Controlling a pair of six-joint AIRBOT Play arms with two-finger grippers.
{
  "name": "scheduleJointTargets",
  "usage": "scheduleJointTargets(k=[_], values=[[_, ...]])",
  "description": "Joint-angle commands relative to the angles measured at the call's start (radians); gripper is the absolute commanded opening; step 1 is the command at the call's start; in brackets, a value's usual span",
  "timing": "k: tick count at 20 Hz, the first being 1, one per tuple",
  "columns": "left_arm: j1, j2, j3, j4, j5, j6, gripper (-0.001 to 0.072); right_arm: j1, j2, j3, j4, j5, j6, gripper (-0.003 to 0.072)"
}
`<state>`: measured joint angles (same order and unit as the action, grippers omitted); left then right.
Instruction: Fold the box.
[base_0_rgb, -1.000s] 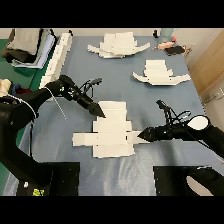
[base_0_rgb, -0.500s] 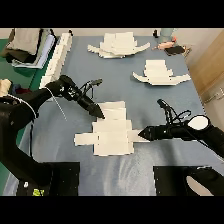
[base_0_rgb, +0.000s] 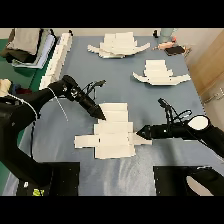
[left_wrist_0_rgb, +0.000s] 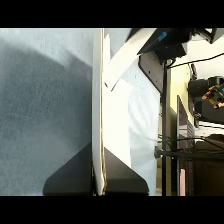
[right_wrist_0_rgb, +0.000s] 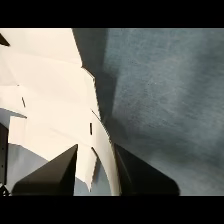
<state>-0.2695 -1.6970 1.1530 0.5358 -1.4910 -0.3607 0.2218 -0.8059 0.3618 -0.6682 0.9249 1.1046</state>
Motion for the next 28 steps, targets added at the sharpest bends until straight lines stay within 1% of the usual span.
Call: scheduleJointTargets(k=[1,4,6,8,11,12,13,14,15,17,19,22,25,28], values=[[-0.003,0.024,0.002,0.003,0.029,0.057,0.0009,-0.024,0.002,0.026,-0.087,-0.067,0.077,0.0372],[-0.021,0.116,-0.002,0.018,0.147,0.083,0.0008,-0.093,0.003,0.131,-0.260,-0.044,0.231,0.0374],[-0.045,0.205,-0.019,0.026,0.241,0.101,0.0008,-0.132,0.003,0.217,-0.330,-0.027,0.291,0.0374],[-0.079,0.307,-0.067,0.026,0.365,0.150,0.0008,-0.160,0.003,0.297,-0.339,-0.026,0.315,0.0374],[-0.155,0.465,-0.203,0.025,0.587,0.249,0.0008,-0.159,0.003,0.375,-0.296,-0.024,0.321,0.0364],[-0.187,0.517,-0.259,0.024,0.666,0.291,0.0008,-0.159,0.003,0.382,-0.266,-0.024,0.320,0.0318],[-0.221,0.564,-0.319,0.024,0.753,0.328,0.0008,-0.158,0.003,0.382,-0.239,-0.024,0.320,0.0211],[-0.253,0.601,-0.373,0.023,0.836,0.359,0.0008,-0.158,0.003,0.382,-0.230,-0.024,0.320,0.0173],[-0.285,0.632,-0.427,0.021,0.914,0.387,0.0009,-0.157,0.003,0.382,-0.227,-0.024,0.320,0.0160],[-0.337,0.659,-0.505,0.021,1.017,0.407,0.0009,-0.157,0.003,0.382,-0.224,-0.023,0.319,0.0160],[-0.385,0.656,-0.563,0.021,1.087,0.407,0.0009,-0.155,0.003,0.382,-0.204,-0.011,0.311,0.0160],[-0.429,0.655,-0.611,0.018,1.191,0.406,0.0010,-0.116,0.001,0.380,-0.208,0.021,0.309,0.0160],[-0.429,0.645,-0.619,0.003,1.196,0.407,0.0011,-0.069,0.000,0.367,-0.228,0.035,0.309,0.0159],[-0.429,0.632,-0.619,-0.004,1.192,0.420,0.0011,-0.064,-0.001,0.341,-0.228,0.032,0.309,0.0159]])
